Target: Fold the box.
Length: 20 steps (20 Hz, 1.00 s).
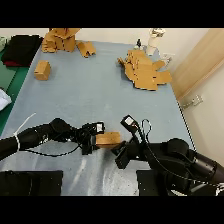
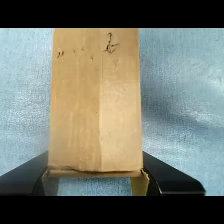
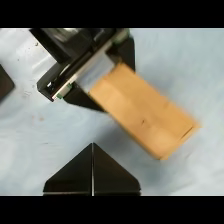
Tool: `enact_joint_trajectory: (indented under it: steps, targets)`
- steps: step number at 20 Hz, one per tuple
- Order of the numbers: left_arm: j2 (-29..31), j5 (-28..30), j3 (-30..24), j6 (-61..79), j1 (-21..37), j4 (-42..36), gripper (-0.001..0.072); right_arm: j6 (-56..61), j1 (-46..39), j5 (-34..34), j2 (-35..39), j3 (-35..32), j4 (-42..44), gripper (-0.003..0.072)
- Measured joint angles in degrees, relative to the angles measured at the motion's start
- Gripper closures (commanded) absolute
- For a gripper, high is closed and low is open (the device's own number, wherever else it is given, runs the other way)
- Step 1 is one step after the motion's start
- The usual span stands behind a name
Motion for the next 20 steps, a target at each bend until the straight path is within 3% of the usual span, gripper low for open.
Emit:
enact_joint_trajectory:
  steps: [2,4,6,9,20]
  targets:
    - [0.00,0.07,0.00,-0.04,0.00,0.00,0.0288,8.39,-0.07,3.87,-0.28,-3.34,4.61,0.0684]
    - [0.00,-0.02,0.00,-0.04,0.00,0.00,0.0288,15.52,-0.13,11.96,-1.49,-6.36,7.98,0.0684]
    - [0.00,0.07,0.00,-0.02,0.00,0.00,0.0288,19.98,-0.13,19.98,-2.40,-7.93,9.88,0.0684]
    - [0.00,0.11,0.00,-0.04,0.00,0.00,0.0288,23.37,-0.13,26.69,-3.06,-9.03,11.02,0.0684]
    - [0.00,0.02,0.00,0.00,0.00,0.00,0.0288,25.83,0.17,30.14,-7.91,-10.08,10.71,0.0684]
